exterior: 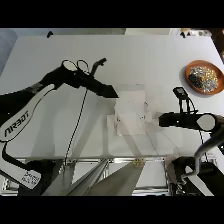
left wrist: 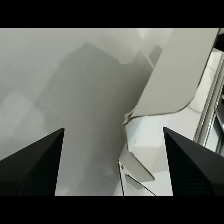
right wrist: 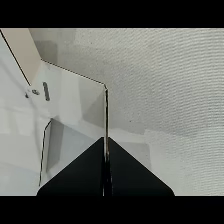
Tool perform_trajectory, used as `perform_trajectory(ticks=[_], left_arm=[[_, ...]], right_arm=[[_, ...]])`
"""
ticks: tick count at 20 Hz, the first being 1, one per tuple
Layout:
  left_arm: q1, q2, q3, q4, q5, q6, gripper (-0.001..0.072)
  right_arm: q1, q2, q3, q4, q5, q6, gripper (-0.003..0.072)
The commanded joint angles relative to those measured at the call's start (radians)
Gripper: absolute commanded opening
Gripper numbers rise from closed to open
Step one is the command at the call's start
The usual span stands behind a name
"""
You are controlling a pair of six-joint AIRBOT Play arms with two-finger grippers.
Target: Fold the box and place the chain.
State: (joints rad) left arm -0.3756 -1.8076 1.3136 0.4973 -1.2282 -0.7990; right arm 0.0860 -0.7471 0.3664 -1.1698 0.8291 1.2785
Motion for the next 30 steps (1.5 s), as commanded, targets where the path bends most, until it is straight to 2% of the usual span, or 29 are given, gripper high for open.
perform_trajectory(ticks=[1, 4, 5, 6, 7, 8, 10, 12, 13, 19, 20, 22, 23, 26, 28, 30], left_arm=[[-0.054, -0.044, 0.010, -0.013, -0.011, 0.089, 0.0672], [-0.087, -0.061, 0.010, -0.014, -0.010, 0.128, 0.0659], [-0.093, -0.063, 0.010, -0.013, -0.011, 0.142, 0.0623], [-0.095, -0.063, 0.010, -0.013, -0.007, 0.148, 0.0621], [-0.095, -0.063, 0.010, -0.012, 0.004, 0.148, 0.0572], [-0.094, -0.063, 0.010, -0.010, 0.022, 0.148, 0.0445], [-0.092, -0.063, 0.010, -0.009, 0.053, 0.157, 0.0280], [-0.092, -0.063, 0.010, -0.009, 0.063, 0.212, 0.0059], [-0.092, -0.062, 0.010, -0.008, 0.061, 0.249, 0.0008], [-0.093, -0.051, 0.010, 0.013, 0.065, 0.432, 0.0007], [-0.093, -0.050, 0.010, 0.012, 0.064, 0.454, 0.0007], [-0.097, -0.045, 0.010, 0.012, 0.057, 0.463, 0.0007], [-0.100, -0.039, 0.010, 0.014, 0.056, 0.463, 0.0006], [-0.113, 0.010, 0.010, 0.068, 0.033, 0.470, 0.0001], [-0.130, 0.069, 0.009, 0.129, -0.005, 0.455, -0.0001], [-0.153, 0.142, -0.005, 0.125, -0.024, 0.460, -0.0002]], right_arm=[[0.001, 0.001, 0.000, 0.001, 0.001, 0.000, 0.0015], [0.001, 0.001, 0.000, 0.000, 0.002, 0.000, 0.0015], [0.001, 0.001, 0.000, 0.001, 0.002, 0.000, 0.0015], [0.001, 0.001, 0.000, 0.001, 0.002, 0.000, 0.0015], [0.001, 0.001, 0.000, 0.001, 0.005, 0.000, 0.0015], [0.001, 0.001, 0.000, 0.001, 0.010, 0.000, 0.0015], [0.001, 0.001, 0.000, 0.000, 0.025, 0.000, 0.0015], [0.001, 0.001, 0.000, 0.000, 0.029, 0.000, 0.0015], [0.001, 0.001, 0.000, 0.000, 0.029, 0.000, 0.0015], [0.001, 0.001, 0.001, 0.003, 0.029, 0.000, 0.0018], [0.001, 0.002, 0.002, 0.008, 0.028, 0.000, 0.0042], [0.001, 0.004, 0.002, 0.027, 0.030, 0.000, 0.0250], [0.001, 0.010, 0.008, 0.027, 0.038, 0.000, 0.0305], [0.001, 0.041, 0.071, 0.019, 0.117, -0.001, 0.0319], [0.001, 0.085, 0.124, 0.006, 0.173, -0.001, 0.0319], [0.001, 0.143, 0.163, -0.013, 0.217, -0.001, 0.0319]])
